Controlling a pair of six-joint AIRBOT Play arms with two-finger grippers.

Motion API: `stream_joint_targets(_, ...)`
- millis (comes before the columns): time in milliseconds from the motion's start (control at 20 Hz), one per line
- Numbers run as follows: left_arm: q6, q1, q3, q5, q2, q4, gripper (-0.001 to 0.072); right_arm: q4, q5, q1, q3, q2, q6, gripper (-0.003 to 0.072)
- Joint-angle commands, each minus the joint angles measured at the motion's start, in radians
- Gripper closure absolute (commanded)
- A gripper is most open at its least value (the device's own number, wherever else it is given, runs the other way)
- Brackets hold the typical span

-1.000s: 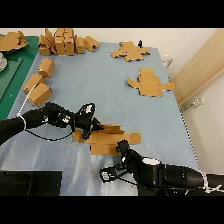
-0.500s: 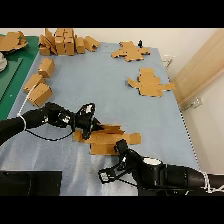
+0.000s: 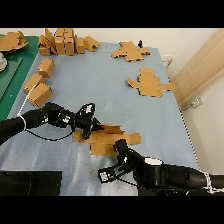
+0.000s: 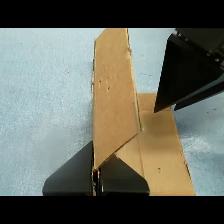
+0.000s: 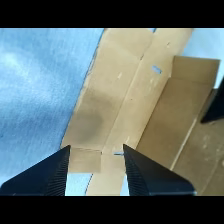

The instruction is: Fold the box.

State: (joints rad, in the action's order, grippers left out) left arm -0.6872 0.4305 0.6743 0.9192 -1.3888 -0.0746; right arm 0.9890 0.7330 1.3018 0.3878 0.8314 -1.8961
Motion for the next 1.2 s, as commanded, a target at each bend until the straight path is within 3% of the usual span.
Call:
stream_joint_targets(0,0.0,0.0,0.001,0.0,0.001,0.0,0.0696,-0.016,0.0,0.001,-0.001,0.0,0.029,0.0185)
stream_joint_targets(350,0.0,0.0,0.001,0.0,0.001,0.0,0.0696,0.222,0.188,0.003,-0.001,-0.061,-0.089,0.0185)
stream_joint_targets(750,0.0,0.0,0.001,0.0,0.001,0.0,0.0696,0.053,0.118,0.0,-0.003,0.011,-0.062,0.0185)
stream_joint_targets(1150,0.0,0.0,0.001,0.0,0.0,0.0,0.0696,0.031,0.044,0.0,-0.002,0.023,-0.058,0.0185)
